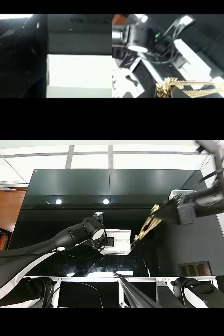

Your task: Fold the box and place the chain.

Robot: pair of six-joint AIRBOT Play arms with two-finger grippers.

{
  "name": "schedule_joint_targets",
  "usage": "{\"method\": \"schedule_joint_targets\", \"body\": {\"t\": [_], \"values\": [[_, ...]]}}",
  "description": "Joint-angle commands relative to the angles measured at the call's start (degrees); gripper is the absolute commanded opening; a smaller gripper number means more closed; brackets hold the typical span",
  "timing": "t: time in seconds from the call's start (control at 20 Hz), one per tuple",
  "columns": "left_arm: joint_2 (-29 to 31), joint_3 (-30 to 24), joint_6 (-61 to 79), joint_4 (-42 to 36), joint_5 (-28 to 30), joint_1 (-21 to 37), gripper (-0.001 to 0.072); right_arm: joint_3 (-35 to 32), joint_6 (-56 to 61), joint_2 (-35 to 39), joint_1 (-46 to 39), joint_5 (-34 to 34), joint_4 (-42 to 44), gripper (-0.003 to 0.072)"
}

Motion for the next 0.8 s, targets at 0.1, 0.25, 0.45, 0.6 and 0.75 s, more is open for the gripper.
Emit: {"method": "schedule_joint_targets", "body": {"t": [0.1,0.25,0.45,0.6,0.75], "values": [[0.0,0.0,0.0,0.0,0.2,0.0,0.0031,-7.0,-2.1,0.1,3.8,-2.1,7.9,0.0005],[0.0,0.0,0.0,0.0,0.1,0.0,0.0031,-10.3,-3.5,0.1,4.9,-2.7,11.8,0.0005],[0.0,0.0,0.0,0.0,0.1,0.0,0.0031,-14.8,-4.3,0.1,8.2,-7.3,11.7,0.0005],[0.0,0.0,0.0,0.0,0.2,0.0,0.0031,-18.8,-4.6,0.0,10.8,-15.1,11.2,0.0006],[0.0,0.0,0.0,0.0,0.1,0.0,0.0031,-21.8,-4.5,-0.7,11.8,-19.8,7.1,0.0007]]}}
